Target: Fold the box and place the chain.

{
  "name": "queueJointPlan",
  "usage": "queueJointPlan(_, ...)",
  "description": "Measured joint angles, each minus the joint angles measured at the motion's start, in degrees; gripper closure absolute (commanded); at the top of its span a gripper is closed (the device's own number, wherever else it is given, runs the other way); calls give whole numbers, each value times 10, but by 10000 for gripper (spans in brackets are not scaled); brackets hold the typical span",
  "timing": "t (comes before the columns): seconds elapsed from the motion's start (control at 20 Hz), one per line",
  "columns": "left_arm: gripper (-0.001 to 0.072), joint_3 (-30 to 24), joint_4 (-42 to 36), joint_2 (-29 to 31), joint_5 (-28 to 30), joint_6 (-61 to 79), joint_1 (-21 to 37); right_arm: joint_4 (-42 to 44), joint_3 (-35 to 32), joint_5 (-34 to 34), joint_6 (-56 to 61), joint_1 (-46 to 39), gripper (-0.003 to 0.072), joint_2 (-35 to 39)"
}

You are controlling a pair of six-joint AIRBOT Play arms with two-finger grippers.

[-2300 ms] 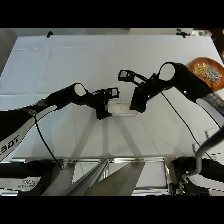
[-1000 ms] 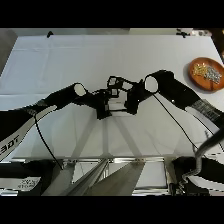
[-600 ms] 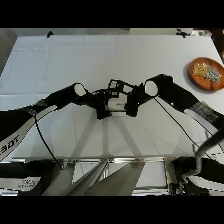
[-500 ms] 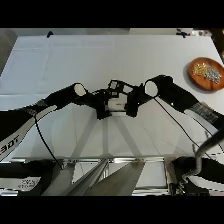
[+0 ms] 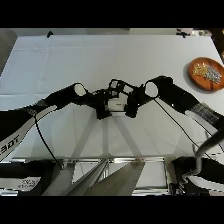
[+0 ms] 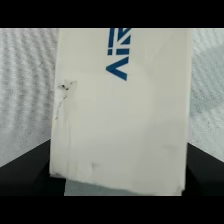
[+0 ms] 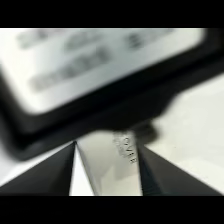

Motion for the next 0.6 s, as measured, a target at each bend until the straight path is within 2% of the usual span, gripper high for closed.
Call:
queueJointPlan(0.25, 498, 0, -1, 0, 0, -2, 0, -3, 0, -5, 15, -3, 208, 21)
queueJointPlan(0.3, 498, 0, -1, 0, 0, -3, 0, -3, 0, -11, 19, -4, 240, 25)
queueJointPlan(0.4, 498, 0, -1, 0, 0, -3, 0, -2, 0, -21, 30, -4, 354, 39)
queueJointPlan(0.5, 498, 0, -1, 0, 0, -3, 0, 0, 0, -32, 37, -4, 537, 58)
queueJointPlan(0.55, 498, 0, -2, 0, 0, -3, 0, 1, -1, -38, 43, -4, 679, 66)
queueJointPlan(0.6, 498, 0, -2, 0, 0, -3, 0, 9, -5, -50, 51, -4, 676, 75)
